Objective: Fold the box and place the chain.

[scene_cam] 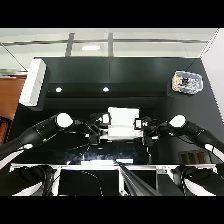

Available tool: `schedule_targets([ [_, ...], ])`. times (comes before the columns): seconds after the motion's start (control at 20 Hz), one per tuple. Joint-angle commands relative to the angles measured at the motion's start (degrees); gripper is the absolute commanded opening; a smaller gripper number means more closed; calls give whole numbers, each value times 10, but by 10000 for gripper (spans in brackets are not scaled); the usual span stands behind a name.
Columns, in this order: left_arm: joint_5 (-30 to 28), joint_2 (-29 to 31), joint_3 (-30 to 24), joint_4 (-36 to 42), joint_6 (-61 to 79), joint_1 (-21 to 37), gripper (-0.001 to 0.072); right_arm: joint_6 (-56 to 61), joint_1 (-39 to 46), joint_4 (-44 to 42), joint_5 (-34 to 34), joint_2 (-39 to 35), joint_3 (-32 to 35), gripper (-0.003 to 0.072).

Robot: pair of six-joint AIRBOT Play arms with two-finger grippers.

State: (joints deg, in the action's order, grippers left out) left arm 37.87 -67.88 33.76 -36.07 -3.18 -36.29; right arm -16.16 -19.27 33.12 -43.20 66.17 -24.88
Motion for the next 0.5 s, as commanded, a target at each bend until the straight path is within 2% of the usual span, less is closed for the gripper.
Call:
schedule_targets([
  [0.0, 2, -18, 0, 68, 0, -6, 239, 0, 0, -1, 0, 0, 0, 205],
  [0.4, -9, -37, 0, 65, 0, -16, 245, 1, 0, -1, 0, 0, 0, 205],
  [0.45, -15, -37, 0, 65, 0, -16, 359, 0, 0, -1, 0, 0, 0, 206],
])
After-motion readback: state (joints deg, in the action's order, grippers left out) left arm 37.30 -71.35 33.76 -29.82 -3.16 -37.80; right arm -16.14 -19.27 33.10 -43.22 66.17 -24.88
